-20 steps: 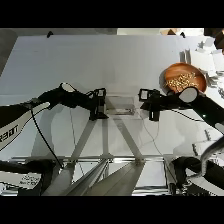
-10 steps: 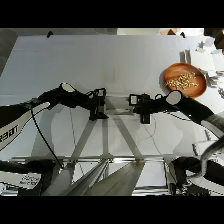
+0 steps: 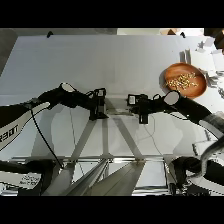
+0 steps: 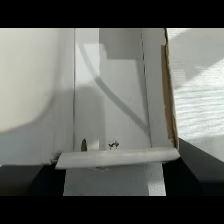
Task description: Fold the box and place the chain.
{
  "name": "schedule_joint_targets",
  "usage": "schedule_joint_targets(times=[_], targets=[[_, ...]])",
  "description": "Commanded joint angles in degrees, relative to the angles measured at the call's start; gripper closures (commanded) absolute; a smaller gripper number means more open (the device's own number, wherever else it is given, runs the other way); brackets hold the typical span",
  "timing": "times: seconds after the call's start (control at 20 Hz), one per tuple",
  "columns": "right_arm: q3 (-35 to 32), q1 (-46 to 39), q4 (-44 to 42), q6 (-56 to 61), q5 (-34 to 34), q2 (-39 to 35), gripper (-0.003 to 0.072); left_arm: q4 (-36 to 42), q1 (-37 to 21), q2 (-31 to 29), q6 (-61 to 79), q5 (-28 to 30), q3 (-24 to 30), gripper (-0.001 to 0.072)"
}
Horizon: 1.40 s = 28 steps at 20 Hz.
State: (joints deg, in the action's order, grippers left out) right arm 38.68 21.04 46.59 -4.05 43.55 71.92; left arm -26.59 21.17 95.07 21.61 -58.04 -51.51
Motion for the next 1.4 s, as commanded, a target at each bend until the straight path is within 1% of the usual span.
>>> schedule_joint_targets(times=[0.0,0.2,0.35,0.5,0.65,0.8,0.95,1.1,1.2,1.35], targets=[[0.0,0.0,7.8,7.4,0.5,-3.8,0.0677,0.0,0.0,0.0,0.0,0.0,0.0,0.0529],[0.0,-0.3,21.4,32.0,0.4,-14.5,0.0677,0.0,0.0,0.0,0.0,0.0,0.0,0.0529],[0.0,-5.9,22.0,47.4,0.8,-20.5,0.0676,0.0,0.0,0.0,0.0,0.0,0.0,0.0529],[-1.0,-13.2,22.0,56.7,4.2,-21.0,0.0681,0.0,0.0,0.0,0.0,0.0,0.0,0.0529],[-5.1,-16.9,20.5,58.3,7.1,-19.7,0.0682,0.0,0.0,0.0,0.0,0.0,0.0,0.0529],[-8.6,-18.9,10.6,58.2,7.0,-15.3,0.0683,0.0,0.0,0.0,0.0,0.0,0.0,0.0529],[-8.9,-19.0,-0.6,56.5,6.4,-7.2,0.0683,0.0,0.0,0.0,0.0,0.0,0.0,0.0529],[-8.9,-19.0,-11.4,51.2,6.7,-0.7,0.0683,0.0,0.0,0.0,0.0,0.0,0.0,0.0529],[-8.9,-19.0,-14.4,49.8,6.7,1.6,0.0683,0.0,0.0,0.0,0.0,0.0,0.0,0.0529],[-8.9,-19.0,-16.9,47.3,8.3,1.9,0.0684,0.0,0.0,0.0,0.0,0.0,0.0,0.0529]])
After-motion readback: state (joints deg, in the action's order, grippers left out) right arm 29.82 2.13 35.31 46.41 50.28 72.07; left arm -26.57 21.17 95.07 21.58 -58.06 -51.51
